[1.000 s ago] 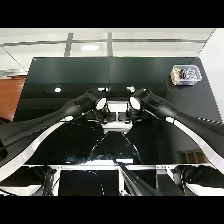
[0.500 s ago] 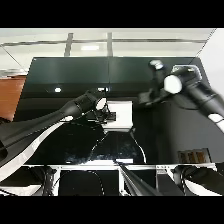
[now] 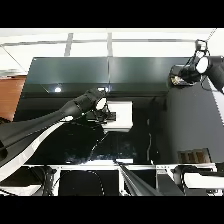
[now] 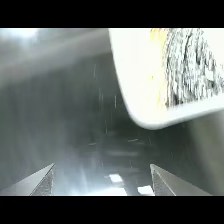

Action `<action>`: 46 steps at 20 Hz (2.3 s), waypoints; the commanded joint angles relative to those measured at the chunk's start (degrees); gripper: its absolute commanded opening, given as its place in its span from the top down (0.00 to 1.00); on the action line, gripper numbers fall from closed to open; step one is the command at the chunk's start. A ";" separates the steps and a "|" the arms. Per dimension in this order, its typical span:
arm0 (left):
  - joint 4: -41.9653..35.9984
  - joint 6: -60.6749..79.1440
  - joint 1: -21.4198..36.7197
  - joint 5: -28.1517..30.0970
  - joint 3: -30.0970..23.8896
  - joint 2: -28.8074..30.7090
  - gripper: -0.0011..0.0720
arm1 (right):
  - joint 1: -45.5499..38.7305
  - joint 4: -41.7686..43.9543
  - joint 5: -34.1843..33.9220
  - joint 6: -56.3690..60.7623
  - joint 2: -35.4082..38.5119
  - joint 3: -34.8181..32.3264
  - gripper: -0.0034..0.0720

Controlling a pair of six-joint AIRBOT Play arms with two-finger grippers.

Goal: Fold the box and place the chain.

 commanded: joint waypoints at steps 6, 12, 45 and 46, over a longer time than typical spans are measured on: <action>0.00 0.04 0.04 -0.07 0.04 -0.02 0.95 | -10.54 15.98 19.52 17.33 -24.98 31.78 0.14; 0.00 0.04 0.04 -0.07 0.04 -0.02 0.95 | -11.47 16.17 17.42 19.34 -25.90 31.78 0.14; -0.02 0.02 0.04 -0.02 0.04 -0.02 0.95 | -12.41 19.89 23.12 13.90 -29.38 37.66 0.29; -0.02 0.02 0.04 -0.02 0.04 -0.02 0.95 | -12.26 19.30 23.21 13.97 -29.73 37.66 0.29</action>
